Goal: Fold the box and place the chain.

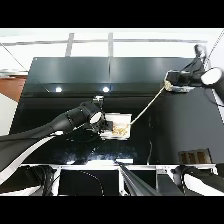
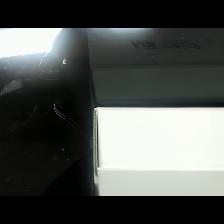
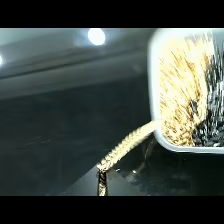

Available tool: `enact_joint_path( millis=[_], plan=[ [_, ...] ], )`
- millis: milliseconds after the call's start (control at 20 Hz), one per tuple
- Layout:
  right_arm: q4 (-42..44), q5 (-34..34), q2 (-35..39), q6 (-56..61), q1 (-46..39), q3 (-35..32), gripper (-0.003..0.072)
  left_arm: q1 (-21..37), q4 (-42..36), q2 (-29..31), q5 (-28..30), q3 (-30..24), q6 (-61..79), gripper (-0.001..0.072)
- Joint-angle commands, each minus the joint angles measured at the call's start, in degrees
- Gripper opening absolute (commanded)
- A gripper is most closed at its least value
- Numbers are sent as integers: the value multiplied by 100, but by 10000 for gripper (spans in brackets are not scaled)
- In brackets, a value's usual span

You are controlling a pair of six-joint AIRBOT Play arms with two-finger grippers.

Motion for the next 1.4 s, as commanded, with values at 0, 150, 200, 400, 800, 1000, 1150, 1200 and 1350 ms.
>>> enact_joint_path(
  millis=[0,150,200,400,800,1000,1150,1200,1350],
  plan=[
    [273,1740,1270,-861,0,498,47,-2,0,2,-2,4,2,32],
    [831,2457,2050,-1071,0,872,47,-2,2,2,2,4,2,33],
    [1099,2708,2240,-1073,0,946,47,-2,4,2,2,4,2,32],
    [2275,3757,2529,-1257,2,1003,47,-2,4,2,0,4,2,33],
    [2872,4135,2516,-1478,1086,516,47,-2,4,2,2,4,0,33],
    [3654,3480,2299,-1714,1720,293,46,-2,7,2,4,4,2,33],
    [3783,3241,2009,-1825,2090,262,47,-2,24,2,4,4,0,33],
    [3753,3193,1891,-1827,2199,199,46,-2,22,2,2,4,2,33],
    [3366,2826,1495,-1823,2472,-92,47,-2,4,2,2,4,2,33]
  ],
)
